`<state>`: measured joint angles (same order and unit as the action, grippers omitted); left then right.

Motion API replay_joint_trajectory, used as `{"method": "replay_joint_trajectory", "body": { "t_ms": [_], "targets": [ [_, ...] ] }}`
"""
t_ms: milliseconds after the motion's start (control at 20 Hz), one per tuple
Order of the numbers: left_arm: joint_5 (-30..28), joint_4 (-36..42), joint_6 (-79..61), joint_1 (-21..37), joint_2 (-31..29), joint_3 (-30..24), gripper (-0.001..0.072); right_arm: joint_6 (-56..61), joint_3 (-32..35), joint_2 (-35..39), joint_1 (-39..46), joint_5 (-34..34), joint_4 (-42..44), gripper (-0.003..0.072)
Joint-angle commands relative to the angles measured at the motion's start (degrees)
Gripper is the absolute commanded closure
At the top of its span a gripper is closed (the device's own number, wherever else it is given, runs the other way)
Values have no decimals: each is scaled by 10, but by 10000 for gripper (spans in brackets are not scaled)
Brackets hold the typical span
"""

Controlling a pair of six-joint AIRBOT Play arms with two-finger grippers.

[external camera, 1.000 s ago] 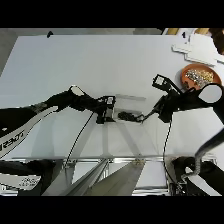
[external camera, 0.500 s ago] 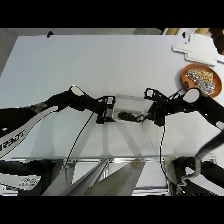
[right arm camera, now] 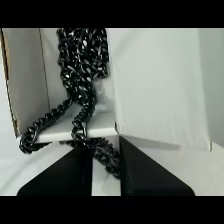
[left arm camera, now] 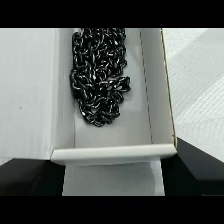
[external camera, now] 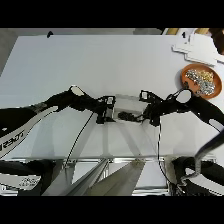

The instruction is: Fold the box and place the chain.

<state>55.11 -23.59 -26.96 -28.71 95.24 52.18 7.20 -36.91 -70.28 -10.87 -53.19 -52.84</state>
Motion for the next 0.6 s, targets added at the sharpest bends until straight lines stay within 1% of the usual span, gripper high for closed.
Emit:
{"method": "replay_joint_trajectory", "body": {
  "t_ms": [0, 50, 100, 200, 250, 300, 350, 400, 500, 550],
  "targets": [
    [0, 0, 0, 0, 0, 0, 573, -2, 0, -1, -1, -4, 43, 603],
    [0, 0, 0, 0, 0, 0, 573, 3, 0, 3, -1, -6, 33, 670],
    [0, 0, 0, 0, 0, 0, 573, 34, 0, 12, -1, -5, 1, 670],
    [0, 0, 0, 0, 0, 0, 573, 132, 0, 43, -1, 2, -105, 671],
    [0, 0, 0, 0, 0, 0, 573, 190, 0, 66, -1, 2, -165, 671],
    [0, 0, 0, 0, 0, 0, 573, 231, 0, 91, -1, -1, -200, 671],
    [0, 0, 0, 0, 0, 0, 573, 248, 0, 122, -1, -9, -206, 671],
    [0, 0, 0, 0, 0, 0, 573, 248, 0, 152, -1, -19, -191, 671],
    [0, 0, 0, 0, 0, 0, 573, 247, 0, 210, -1, -35, -114, 671],
    [0, 0, 0, 0, 0, 0, 573, 247, 0, 234, -1, -42, -58, 671]
  ]
}}
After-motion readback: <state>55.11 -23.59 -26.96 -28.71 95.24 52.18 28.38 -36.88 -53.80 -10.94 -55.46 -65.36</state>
